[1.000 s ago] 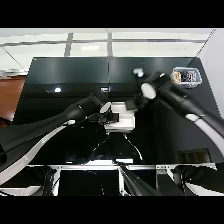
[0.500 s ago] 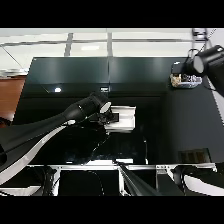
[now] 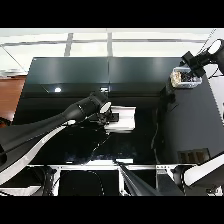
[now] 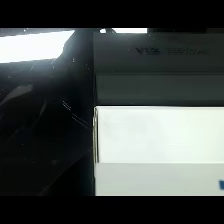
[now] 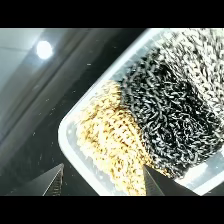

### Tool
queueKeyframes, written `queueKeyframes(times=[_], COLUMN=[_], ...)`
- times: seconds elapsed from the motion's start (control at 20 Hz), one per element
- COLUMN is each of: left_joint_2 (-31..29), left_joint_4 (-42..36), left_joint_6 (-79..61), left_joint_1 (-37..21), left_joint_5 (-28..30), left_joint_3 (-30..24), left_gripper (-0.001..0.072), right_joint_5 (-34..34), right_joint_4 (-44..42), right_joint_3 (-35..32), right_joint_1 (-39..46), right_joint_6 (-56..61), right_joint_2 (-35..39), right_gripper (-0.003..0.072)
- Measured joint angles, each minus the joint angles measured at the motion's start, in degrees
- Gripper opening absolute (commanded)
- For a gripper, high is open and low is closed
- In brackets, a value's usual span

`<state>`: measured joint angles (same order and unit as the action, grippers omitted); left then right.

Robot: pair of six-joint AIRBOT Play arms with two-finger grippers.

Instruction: Fold the box and place the chain.

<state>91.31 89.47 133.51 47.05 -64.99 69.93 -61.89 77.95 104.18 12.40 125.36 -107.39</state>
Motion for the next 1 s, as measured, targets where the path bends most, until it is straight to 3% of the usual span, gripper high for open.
queueKeyframes(times=[0.45,0.5,0.55,0.6,0.75,1.0], left_joint_2=[0.00,0.00,0.00,0.00,0.00,0.00], left_joint_4=[0.04,0.04,0.04,0.04,0.07,0.07], left_joint_6=[0.00,0.00,0.00,0.00,0.00,0.00], left_joint_1=[0.00,0.00,0.00,0.00,0.00,0.00], left_joint_5=[-0.04,-0.07,-0.07,-0.07,-0.07,-0.07], left_joint_3=[0.00,0.00,0.00,0.00,0.00,0.00], left_gripper=[0.0029,0.0029,0.0029,0.0029,0.0029,0.0030], right_joint_5=[-3.15,-3.17,-3.23,-3.28,-3.52,-3.41], right_joint_4=[-4.70,-4.90,-4.92,-5.07,-5.73,-6.14], right_joint_3=[3.96,4.00,4.02,4.07,4.09,4.13], right_joint_1=[1.20,1.07,0.98,0.90,0.81,1.27], right_joint_6=[3.89,3.17,2.29,1.40,-2.36,-12.46], right_joint_2=[-6.80,-7.30,-7.69,-7.98,-8.07,-2.62], right_gripper=[0.0529,0.0470,0.0208,0.0078,0.0016,0.0015])
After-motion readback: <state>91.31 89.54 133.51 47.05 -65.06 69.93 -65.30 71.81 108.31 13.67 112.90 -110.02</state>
